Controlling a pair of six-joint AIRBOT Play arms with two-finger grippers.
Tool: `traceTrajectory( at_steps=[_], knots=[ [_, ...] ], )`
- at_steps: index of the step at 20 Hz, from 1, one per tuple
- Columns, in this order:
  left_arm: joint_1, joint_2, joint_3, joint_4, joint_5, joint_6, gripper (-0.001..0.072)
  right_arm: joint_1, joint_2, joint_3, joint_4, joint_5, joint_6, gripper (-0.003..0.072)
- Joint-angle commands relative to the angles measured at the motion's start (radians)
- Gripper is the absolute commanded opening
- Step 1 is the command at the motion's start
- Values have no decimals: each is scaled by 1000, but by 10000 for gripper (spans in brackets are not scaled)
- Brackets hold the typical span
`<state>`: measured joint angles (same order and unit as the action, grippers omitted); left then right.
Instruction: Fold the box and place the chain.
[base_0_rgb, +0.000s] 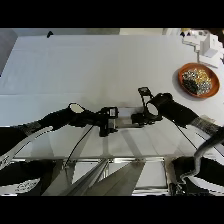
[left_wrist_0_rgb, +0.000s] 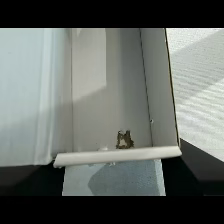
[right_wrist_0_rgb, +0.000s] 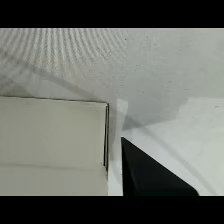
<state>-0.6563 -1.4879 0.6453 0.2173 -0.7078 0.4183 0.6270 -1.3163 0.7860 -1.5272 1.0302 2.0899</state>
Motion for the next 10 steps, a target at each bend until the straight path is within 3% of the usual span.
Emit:
traceTrajectory(
  at_steps=[1,2,5,10],
  knots=[
    [0,1,0,0,0,0,139,1,-22,1,10,2,-4,158],
    [0,1,0,0,0,0,139,2,-25,0,13,2,-4,151],
    [0,1,0,0,0,0,139,4,-31,0,22,1,-14,30],
    [0,1,0,0,0,0,139,3,-31,0,25,2,-31,30]
  ],
)
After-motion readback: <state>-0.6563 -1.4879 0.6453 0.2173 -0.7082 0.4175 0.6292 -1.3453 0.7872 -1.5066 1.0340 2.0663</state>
